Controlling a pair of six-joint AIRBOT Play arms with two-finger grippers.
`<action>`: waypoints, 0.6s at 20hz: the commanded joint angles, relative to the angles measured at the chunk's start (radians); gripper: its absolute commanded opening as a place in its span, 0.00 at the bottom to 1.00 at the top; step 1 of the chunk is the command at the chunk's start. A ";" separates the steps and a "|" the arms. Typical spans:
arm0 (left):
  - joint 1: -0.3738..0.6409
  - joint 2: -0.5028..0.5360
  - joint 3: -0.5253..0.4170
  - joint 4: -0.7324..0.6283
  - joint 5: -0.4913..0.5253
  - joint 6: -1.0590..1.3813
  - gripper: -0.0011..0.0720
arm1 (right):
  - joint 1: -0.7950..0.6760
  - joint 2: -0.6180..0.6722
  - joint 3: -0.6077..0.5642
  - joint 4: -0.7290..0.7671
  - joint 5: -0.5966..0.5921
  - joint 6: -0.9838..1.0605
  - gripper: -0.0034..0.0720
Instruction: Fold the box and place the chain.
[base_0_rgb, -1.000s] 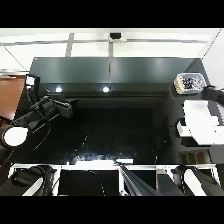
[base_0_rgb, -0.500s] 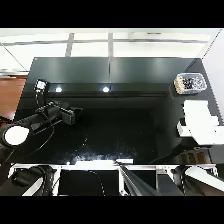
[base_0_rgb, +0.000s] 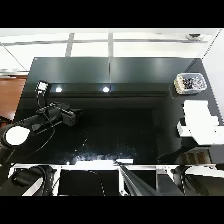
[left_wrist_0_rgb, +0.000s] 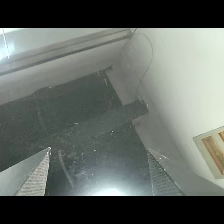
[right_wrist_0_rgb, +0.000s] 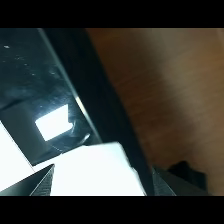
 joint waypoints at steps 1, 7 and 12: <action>0.001 0.000 -0.001 -0.003 -0.001 0.000 0.99 | -0.004 -0.067 0.021 0.040 0.046 -0.047 0.97; 0.001 0.000 -0.001 -0.004 -0.001 0.000 0.99 | -0.005 -0.074 0.021 0.050 0.129 -0.053 0.25; 0.001 0.000 -0.005 -0.004 0.000 0.000 0.99 | 0.000 -0.052 -0.007 0.224 0.233 -0.116 0.07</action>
